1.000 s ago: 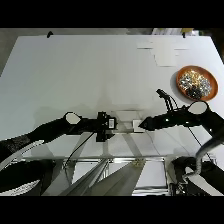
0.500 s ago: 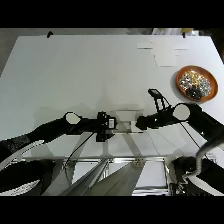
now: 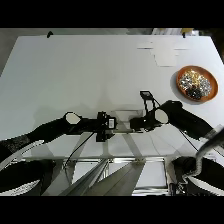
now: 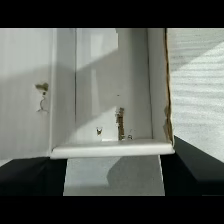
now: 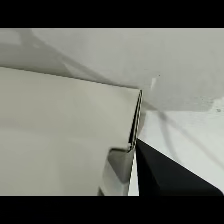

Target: Fold the box and place the chain.

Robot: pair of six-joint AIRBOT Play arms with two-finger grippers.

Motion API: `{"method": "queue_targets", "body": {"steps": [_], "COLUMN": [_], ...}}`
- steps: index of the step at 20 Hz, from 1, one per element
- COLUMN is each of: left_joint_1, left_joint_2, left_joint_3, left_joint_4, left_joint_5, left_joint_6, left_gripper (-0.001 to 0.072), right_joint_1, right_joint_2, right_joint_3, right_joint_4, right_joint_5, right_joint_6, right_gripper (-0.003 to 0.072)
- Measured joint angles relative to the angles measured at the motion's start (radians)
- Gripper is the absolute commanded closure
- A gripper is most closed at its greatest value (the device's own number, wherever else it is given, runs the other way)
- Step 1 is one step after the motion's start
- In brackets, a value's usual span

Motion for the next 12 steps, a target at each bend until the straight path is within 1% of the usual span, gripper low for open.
{"method": "queue_targets", "body": {"steps": [1,2,3,5,6,10,12], "left_joint_1": [0.0,0.0,0.0,0.0,0.0,0.0,0.0], "left_joint_2": [0.0,0.0,0.0,0.0,0.0,0.0,0.0], "left_joint_3": [0.0,0.0,0.0,0.0,0.0,0.0,0.0], "left_joint_4": [0.0,0.0,0.0,0.0,0.0,0.0,-0.001], "left_joint_5": [0.0,0.0,0.0,0.0,0.0,0.001,0.003], "left_joint_6": [0.0,0.0,0.0,0.0,0.0,0.0,0.003], "left_gripper": [0.0559,0.0559,0.0559,0.0559,0.0559,0.0559,0.0559], "right_joint_1": [0.01,0.016,0.02,0.026,0.028,0.032,0.032], "right_joint_2": [-0.011,-0.018,-0.023,-0.03,-0.032,-0.036,-0.037], "right_joint_3": [0.003,0.005,0.007,0.009,0.01,0.01,0.01], "right_joint_4": [-0.015,-0.031,-0.045,-0.069,-0.079,-0.111,-0.124], "right_joint_5": [0.004,0.006,0.008,0.013,0.014,0.016,0.011], "right_joint_6": [0.036,0.064,0.088,0.121,0.132,0.152,0.155], "right_gripper": [0.0372,0.0405,0.0458,0.0472,0.0533,0.0668,0.0671]}}
